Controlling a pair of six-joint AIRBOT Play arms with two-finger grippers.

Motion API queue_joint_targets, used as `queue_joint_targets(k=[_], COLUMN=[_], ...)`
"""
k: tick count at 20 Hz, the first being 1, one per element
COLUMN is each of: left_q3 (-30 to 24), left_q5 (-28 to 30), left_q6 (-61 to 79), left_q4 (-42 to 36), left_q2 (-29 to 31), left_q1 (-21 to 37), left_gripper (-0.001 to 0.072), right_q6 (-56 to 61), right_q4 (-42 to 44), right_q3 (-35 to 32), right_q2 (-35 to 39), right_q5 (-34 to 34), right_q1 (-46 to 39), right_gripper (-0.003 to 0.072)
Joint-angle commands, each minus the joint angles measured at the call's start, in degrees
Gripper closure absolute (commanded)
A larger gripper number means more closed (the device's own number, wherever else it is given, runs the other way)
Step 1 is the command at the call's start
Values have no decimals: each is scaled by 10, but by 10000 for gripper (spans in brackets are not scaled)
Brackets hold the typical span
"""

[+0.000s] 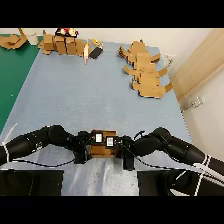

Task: Fold the box.

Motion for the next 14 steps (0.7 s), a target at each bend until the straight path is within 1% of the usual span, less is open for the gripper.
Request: queue_joint_targets(k=[1,2,3,4,7,8,9,12,14], left_q3=[1,1,1,1,1,1,1,1,1], left_q5=[1,1,1,1,1,1,1,1,1], left_q6=[2,2,2,2,2,2,2,2,2], left_q4=[1,1,1,1,1,1,1,1,1], left_q2=[0,0,0,0,0,0,0,0,0], left_q1=[0,0,0,0,0,0,0,0,0], left_gripper=[463,463,463,463,463,463,463,463,463], right_q6=[58,58,58,58,58,58,58,57,42], right_q4=[-73,-89,-98,-106,-112,-113,-119,-123,-95], right_q3=[0,0,0,0,0,1,1,0,1], right_q2=[0,0,0,0,3,5,6,6,6], right_q5=[-26,-23,-19,-17,1,12,20,53,72], right_q1=[0,0,0,0,0,0,0,0,0], right_gripper=[663,600,495,462,460,421,346,344,344])
